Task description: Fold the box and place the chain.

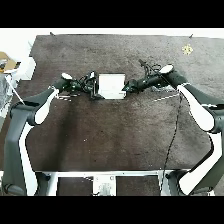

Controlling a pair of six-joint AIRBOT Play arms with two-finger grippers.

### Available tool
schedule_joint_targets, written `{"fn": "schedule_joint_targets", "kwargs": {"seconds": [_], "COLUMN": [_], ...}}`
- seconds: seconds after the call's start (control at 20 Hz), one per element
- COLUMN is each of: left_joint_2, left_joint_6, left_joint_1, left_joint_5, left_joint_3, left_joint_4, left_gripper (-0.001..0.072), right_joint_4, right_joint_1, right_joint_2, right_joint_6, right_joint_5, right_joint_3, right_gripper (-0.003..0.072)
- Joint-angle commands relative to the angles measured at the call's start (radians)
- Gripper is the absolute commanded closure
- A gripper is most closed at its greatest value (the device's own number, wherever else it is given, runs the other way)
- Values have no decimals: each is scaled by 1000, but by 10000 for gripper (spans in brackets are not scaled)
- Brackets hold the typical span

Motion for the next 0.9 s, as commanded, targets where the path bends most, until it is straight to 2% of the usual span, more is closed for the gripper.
{"fn": "schedule_joint_targets", "kwargs": {"seconds": [0.0, 0.15, 0.3, 0.55, 0.65, 0.85], "left_joint_2": [0, 0, 0, 0, 0, 0], "left_joint_6": [0, 0, 0, 0, 0, 0], "left_joint_1": [0, 0, 0, 0, 0, 0], "left_joint_5": [0, 0, 0, 0, 0, 0], "left_joint_3": [0, 0, 0, 0, 0, 0], "left_joint_4": [0, 0, 0, 0, 0, 0], "left_gripper": [433, 434, 434, 434, 434, 434], "right_joint_4": [-86, -111, -239, -574, -687, -849], "right_joint_1": [35, 70, 106, 174, 206, 281], "right_joint_2": [0, 0, 0, 0, -4, -89], "right_joint_6": [59, 82, 173, 387, 464, 595], "right_joint_5": [-55, -99, -126, -136, -101, 65], "right_joint_3": [27, 35, 35, 111, 175, 329], "right_gripper": [288, 289, 289, 289, 290, 291]}}
